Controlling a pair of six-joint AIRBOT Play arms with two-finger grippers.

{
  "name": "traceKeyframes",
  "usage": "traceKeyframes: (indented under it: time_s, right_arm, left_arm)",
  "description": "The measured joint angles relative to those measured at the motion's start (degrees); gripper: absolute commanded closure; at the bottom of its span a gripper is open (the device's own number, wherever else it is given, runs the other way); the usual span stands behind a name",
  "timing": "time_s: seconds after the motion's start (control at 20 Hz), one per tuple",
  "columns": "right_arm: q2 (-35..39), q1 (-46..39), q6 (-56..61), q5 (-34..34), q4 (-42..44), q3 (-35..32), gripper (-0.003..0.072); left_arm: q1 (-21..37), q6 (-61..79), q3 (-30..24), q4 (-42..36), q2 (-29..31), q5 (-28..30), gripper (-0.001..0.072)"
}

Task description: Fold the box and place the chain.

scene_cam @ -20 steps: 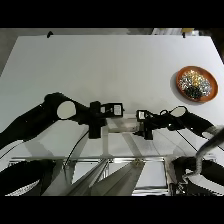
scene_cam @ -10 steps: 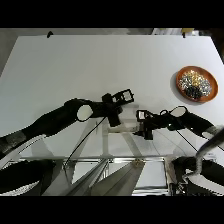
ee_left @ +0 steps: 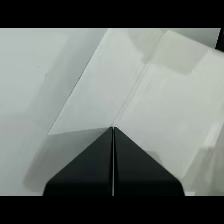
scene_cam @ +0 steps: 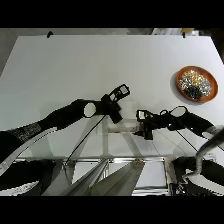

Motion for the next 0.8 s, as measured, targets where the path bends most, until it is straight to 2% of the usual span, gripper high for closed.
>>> traceKeyframes:
  time_s: [0.15, 0.3, 0.45, 0.6, 0.8]
  right_arm:
    - [0.0, 0.0, 0.0, 0.0, 0.0, 0.0, 0.0288]
    - [0.0, 0.0, 0.0, 0.0, 0.0, 0.0, 0.0288]
    - [0.0, 0.0, -0.1, 0.0, -0.1, 0.0, 0.0288]
    - [0.0, 0.0, 0.0, 0.0, 0.0, 0.0, 0.0288]
    - [0.0, 0.0, 0.0, 0.0, 0.0, 0.0, 0.0288]
  left_arm:
    - [2.4, -0.1, 0.0, 2.2, 4.4, -7.2, 0.0706]
    - [5.5, -0.3, 0.0, 5.0, 9.2, -18.8, 0.0705]
    - [7.8, -0.3, -0.4, 6.4, 11.4, -28.4, 0.0704]
    - [8.8, 2.8, -2.3, 6.6, 11.5, -33.2, 0.0703]
    - [9.3, 11.5, -5.5, 5.5, 10.3, -35.1, 0.0702]
